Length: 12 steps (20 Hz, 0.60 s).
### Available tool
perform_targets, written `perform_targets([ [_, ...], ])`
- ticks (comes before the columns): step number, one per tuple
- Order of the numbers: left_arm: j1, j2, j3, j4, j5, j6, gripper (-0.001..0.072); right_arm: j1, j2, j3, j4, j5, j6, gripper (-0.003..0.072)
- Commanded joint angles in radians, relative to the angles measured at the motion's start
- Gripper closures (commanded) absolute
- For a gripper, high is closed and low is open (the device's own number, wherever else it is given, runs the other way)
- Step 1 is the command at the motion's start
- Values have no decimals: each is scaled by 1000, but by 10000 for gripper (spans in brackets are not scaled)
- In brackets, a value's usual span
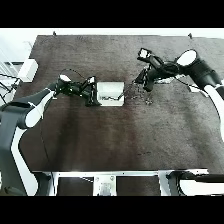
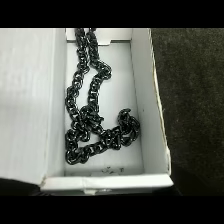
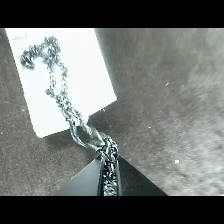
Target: Fold the box and place the chain.
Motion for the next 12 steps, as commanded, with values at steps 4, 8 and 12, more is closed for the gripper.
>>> perform_targets([
  [4,1,0,0,0,0,0,215,22,108,20,22,0,3,680],
  [8,1,0,0,0,0,0,215,72,127,51,21,-7,3,680],
  [12,1,0,0,0,0,0,215,117,127,116,21,-14,3,680],
])
